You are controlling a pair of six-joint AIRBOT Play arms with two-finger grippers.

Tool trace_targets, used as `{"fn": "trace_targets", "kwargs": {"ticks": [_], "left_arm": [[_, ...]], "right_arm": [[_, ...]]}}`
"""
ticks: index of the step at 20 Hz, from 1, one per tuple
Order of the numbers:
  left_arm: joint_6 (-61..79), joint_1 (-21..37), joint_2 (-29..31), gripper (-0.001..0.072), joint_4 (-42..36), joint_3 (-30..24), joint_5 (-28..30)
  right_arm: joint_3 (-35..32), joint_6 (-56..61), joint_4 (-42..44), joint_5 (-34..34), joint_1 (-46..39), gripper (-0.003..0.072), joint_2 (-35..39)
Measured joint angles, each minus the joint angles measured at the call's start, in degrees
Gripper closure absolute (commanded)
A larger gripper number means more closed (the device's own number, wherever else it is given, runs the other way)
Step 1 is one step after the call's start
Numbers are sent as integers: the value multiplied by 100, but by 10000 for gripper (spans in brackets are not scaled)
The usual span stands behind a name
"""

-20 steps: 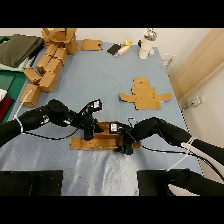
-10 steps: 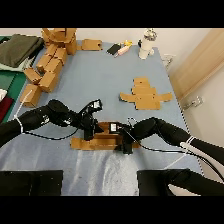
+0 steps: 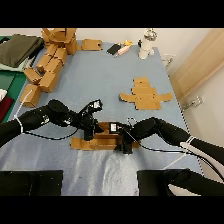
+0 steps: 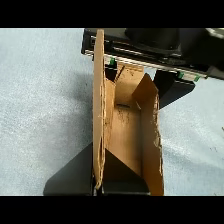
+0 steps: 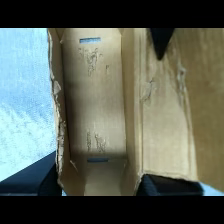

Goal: Fold the box.

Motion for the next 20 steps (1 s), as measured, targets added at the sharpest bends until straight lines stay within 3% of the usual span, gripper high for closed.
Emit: {"fn": "trace_targets", "kwargs": {"ticks": [15,16,17,18,20], "left_arm": [[-68,17,9,679,-28,-2,-138],[-164,28,35,377,17,0,-155],[-289,63,70,146,181,-2,-181],[-511,136,125,88,341,-9,-162],[-1060,323,302,88,466,0,-212]], "right_arm": [[2,2,-2,-20,0,166,0],[2,2,-2,-20,0,166,0],[2,2,-2,-20,0,166,0],[2,4,-2,-20,0,166,0],[2,4,0,-22,0,166,-2]]}}
